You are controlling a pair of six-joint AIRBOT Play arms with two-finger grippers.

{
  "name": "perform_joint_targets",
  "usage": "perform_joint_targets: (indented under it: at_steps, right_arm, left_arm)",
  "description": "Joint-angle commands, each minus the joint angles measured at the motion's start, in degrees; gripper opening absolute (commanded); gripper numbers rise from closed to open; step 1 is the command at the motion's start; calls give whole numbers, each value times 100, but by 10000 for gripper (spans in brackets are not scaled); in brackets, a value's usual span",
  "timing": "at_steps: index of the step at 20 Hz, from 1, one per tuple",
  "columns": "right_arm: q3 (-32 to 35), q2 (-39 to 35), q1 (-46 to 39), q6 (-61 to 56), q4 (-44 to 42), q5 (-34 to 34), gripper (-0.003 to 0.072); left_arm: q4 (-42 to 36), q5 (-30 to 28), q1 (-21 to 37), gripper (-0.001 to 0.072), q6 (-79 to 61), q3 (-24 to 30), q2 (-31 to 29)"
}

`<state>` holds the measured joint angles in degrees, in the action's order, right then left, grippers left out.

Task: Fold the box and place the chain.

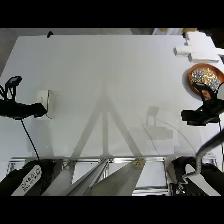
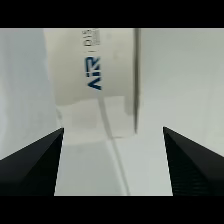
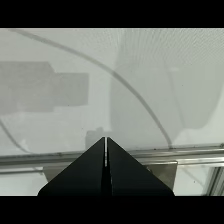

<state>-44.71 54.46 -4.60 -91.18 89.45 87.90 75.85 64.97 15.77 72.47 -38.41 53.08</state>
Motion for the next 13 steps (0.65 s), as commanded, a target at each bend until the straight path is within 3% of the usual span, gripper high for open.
perform_joint_targets:
  at_steps: [1,7,13]
  right_arm:
    - [2,-4,-4,-2,0,0,16]
    - [2,-4,-4,-4,0,-2,16]
    - [2,-4,-4,-2,0,0,16]
  left_arm:
    - [0,50,-302,696,-2,0,-717]
    - [9,11,-509,696,0,0,-1803]
    - [2,-251,-509,696,0,0,-1860]
